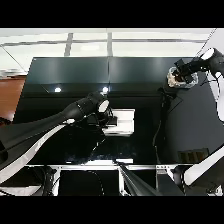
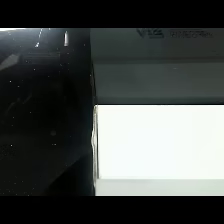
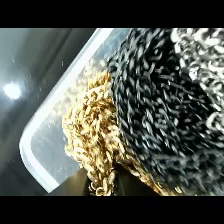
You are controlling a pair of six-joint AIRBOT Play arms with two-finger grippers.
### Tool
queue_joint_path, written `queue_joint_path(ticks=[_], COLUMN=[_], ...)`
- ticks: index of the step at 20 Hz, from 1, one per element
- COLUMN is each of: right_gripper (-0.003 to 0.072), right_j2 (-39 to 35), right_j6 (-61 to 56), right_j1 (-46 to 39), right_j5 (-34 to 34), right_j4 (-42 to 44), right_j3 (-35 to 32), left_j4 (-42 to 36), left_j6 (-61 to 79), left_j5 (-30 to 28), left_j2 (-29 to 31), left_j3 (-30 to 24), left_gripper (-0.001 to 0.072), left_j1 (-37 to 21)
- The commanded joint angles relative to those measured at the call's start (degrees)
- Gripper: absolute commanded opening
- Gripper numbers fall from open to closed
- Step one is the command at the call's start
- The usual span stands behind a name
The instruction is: Fold the box and place the chain.
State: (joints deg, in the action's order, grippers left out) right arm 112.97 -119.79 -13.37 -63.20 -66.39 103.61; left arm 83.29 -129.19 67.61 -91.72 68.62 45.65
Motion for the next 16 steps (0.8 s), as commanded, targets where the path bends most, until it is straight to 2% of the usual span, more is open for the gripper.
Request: queue_joint_path(ticks=[1,6,11,16], right_gripper=[0.0015,0.0016,0.0015,0.0015], right_j2=[-4.0,-18.3,-34.1,-47.8], right_j6=[10.2,30.2,34.2,37.4], right_j1=[0.0,0.0,0.0,0.0], right_j5=[-0.3,-7.2,-9.2,-8.5], right_j4=[-1.6,-2.7,-2.1,4.4], right_j3=[0.1,0.0,0.0,0.0], left_j4=[0.0,0.0,-0.1,0.0], left_j6=[0.0,0.0,0.0,0.0], left_j5=[-0.1,0.0,0.1,0.1], left_j2=[0.0,0.0,0.0,0.0], left_j3=[0.0,0.0,0.0,0.0], left_gripper=[0.0031,0.0031,0.0031,0.0031], left_j1=[0.0,-0.1,0.0,0.0])
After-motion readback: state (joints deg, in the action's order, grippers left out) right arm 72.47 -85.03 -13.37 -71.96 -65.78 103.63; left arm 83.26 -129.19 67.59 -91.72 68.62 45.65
